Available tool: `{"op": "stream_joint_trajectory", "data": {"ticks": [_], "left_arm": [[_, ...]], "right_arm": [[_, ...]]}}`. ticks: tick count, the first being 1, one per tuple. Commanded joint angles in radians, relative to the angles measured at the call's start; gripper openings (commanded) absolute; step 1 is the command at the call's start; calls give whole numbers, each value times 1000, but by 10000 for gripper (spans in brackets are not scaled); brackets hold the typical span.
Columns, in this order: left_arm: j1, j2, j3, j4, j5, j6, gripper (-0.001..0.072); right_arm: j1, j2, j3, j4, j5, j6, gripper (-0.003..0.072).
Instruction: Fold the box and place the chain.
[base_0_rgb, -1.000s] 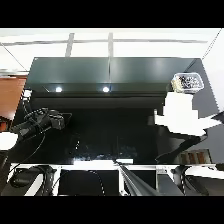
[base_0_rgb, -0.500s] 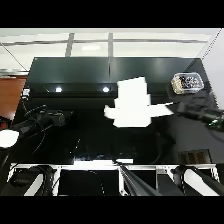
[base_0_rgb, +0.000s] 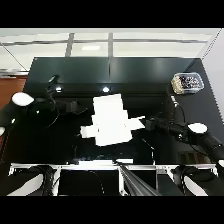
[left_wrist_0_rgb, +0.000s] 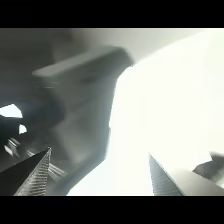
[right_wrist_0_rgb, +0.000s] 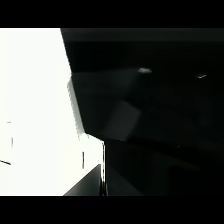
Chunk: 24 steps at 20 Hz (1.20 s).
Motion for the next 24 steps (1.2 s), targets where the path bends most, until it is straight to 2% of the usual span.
{"op": "stream_joint_trajectory", "data": {"ticks": [1,4,8,9,11,12,14,15,16,17,18,19,20,22,24], "left_arm": [[-34,-253,156,-42,-235,72,708],[-96,-366,188,-68,-320,170,705],[-171,-438,216,-70,-323,239,683],[-179,-452,230,-60,-343,259,607],[-182,-481,265,-16,-423,293,346],[-180,-489,281,21,-458,297,285],[-174,-491,298,76,-486,314,223],[-170,-491,304,80,-496,338,99],[-169,-491,310,80,-509,372,44],[-168,-491,317,79,-511,389,28],[-170,-489,324,79,-508,389,26],[-172,-482,329,81,-499,389,26],[-175,-465,329,87,-478,389,24],[-186,-402,323,106,-422,385,23],[-207,-308,285,82,-309,410,23]], "right_arm": [[76,6,-8,13,-43,-2,16],[76,6,-8,12,-35,-3,16],[76,6,-8,12,-34,-3,16],[76,6,-8,12,-34,-3,16],[76,6,-8,10,-34,-3,16],[76,6,-8,8,-34,-3,16],[76,6,-8,-8,-34,-3,16],[76,6,-8,-24,-34,-3,16],[76,6,-8,-40,-34,-3,16],[74,6,-8,-53,-34,-3,16],[69,6,2,-88,-27,-2,62],[59,6,22,-134,-8,2,352],[40,6,57,-196,32,11,600],[-14,6,164,-352,172,12,613],[-64,6,282,-495,315,12,605]]}}
